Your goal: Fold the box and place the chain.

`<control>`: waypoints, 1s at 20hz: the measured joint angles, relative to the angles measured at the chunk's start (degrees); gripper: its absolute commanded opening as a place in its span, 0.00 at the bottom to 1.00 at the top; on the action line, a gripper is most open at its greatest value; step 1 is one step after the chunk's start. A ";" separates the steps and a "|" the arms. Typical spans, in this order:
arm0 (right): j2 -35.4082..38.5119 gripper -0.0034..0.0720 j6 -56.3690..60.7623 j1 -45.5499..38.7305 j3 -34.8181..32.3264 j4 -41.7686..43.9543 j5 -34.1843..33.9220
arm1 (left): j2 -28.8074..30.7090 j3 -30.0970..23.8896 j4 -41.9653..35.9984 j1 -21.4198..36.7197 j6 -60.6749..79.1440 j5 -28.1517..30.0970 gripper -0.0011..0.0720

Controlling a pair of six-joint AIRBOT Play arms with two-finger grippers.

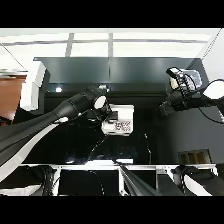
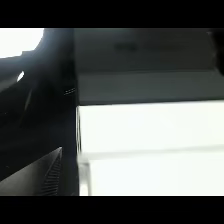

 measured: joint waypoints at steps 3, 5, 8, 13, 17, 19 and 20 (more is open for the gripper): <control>0.00 0.43 -0.04 0.00 0.00 -0.15 1.07 | 6.25 -0.31 5.75 0.13 5.25 -4.24 0.74; 0.00 0.43 -0.04 0.00 0.00 -0.17 1.44 | 12.11 -3.04 10.47 1.36 8.46 -5.75 0.74; 0.00 0.43 0.22 0.00 0.00 -0.09 1.66 | 21.97 -12.07 12.00 9.01 15.08 -4.61 0.76; 0.00 0.43 1.20 0.00 0.00 1.38 1.68 | 31.78 -28.76 -20.76 28.33 58.14 -0.68 1.00; 0.00 0.43 2.97 0.07 0.00 2.99 1.66 | 33.38 -37.09 -35.08 33.20 93.79 2.54 1.00; 0.00 0.43 4.02 0.17 0.00 3.65 1.66 | 32.85 -39.10 -38.03 32.79 108.39 5.60 1.00; 0.00 0.43 4.35 0.20 0.00 4.00 1.79 | 31.98 -39.63 -39.08 32.17 114.57 7.65 1.00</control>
